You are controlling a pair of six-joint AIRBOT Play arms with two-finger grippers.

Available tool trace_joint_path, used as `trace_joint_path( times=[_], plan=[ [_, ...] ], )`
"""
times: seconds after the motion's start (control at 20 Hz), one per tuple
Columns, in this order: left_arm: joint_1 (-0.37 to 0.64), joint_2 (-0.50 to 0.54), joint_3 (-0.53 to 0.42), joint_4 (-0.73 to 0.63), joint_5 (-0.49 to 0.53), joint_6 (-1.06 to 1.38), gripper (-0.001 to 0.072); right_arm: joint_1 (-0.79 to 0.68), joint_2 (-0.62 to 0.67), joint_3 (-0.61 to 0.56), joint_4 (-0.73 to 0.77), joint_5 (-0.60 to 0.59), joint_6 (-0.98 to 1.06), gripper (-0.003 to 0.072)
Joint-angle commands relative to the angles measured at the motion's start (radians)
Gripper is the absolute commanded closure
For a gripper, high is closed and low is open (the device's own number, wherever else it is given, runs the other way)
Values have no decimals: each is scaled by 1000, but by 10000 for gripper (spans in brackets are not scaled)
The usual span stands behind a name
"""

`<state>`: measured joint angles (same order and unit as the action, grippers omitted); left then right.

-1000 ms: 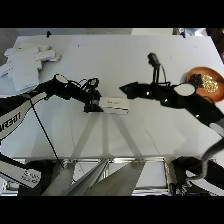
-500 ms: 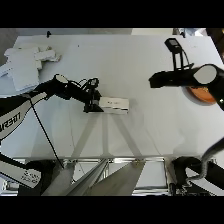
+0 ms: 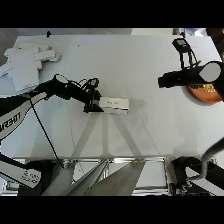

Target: Fold the box and place the chain.

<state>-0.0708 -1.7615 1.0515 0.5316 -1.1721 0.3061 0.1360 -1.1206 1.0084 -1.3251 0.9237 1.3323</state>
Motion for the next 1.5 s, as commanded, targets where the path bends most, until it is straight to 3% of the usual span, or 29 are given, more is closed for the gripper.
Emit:
trace_joint_path(
  times=[0.0, 0.8, 0.85, 0.95, 1.05, 1.45],
  plan=[
    [0, 1, 0, 0, 0, 0, 310, -1, 0, 2, -10, 4, 6, 680],
    [0, 1, 0, 0, 0, 0, 314, -1, 0, 2, -7, 3, 6, 680],
    [0, 1, 0, 0, 0, 0, 341, -1, 0, 2, -7, 3, 6, 680],
    [0, 1, 0, 0, 0, 0, 545, -1, 0, 2, -7, 3, 6, 680],
    [0, 1, 0, 0, 0, -1, 686, -1, 0, 2, -7, 4, 6, 680],
    [0, 16, 0, -37, 1, -155, 700, -1, 0, 2, -7, 4, 6, 680]
  ],
)
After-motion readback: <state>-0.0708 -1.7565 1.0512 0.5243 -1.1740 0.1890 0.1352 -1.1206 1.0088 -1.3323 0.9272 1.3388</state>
